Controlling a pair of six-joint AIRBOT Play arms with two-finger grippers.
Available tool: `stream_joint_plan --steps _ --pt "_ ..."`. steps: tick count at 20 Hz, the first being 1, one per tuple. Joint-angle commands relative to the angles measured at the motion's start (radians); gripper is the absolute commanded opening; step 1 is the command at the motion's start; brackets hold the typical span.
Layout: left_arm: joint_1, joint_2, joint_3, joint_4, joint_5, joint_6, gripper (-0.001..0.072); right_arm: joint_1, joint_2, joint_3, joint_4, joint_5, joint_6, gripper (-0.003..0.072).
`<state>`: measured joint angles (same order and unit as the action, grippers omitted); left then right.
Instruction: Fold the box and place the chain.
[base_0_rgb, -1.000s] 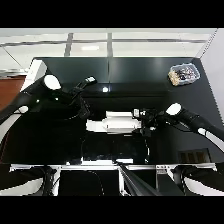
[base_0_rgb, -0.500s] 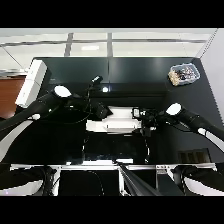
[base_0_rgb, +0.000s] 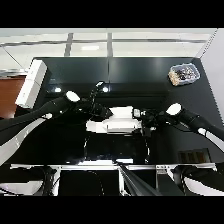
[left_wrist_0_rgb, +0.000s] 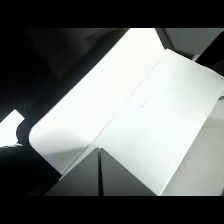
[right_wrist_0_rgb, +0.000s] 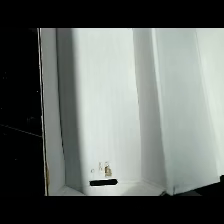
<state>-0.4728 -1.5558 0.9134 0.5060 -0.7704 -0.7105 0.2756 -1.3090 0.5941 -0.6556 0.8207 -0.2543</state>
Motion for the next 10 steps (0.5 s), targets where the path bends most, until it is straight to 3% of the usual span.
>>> stream_joint_plan --steps 1,6,8,10 --pt "0.035 0.025 0.027 0.087 -0.036 -0.056 0.0026 0.001 -0.001 0.000 0.001 -0.006 0.003 0.0107" --pt "0.157 0.291 -0.015 0.207 -0.105 -0.120 0.0027 0.001 -0.001 0.000 0.001 -0.006 0.003 0.0107" --pt "0.151 0.381 -0.101 0.154 -0.111 0.047 0.0031 0.001 -0.001 0.000 0.001 -0.006 0.003 0.0107" --pt "0.132 0.398 -0.175 0.153 -0.187 0.317 0.0031 0.001 -0.001 0.000 0.001 -0.006 0.003 0.0107"
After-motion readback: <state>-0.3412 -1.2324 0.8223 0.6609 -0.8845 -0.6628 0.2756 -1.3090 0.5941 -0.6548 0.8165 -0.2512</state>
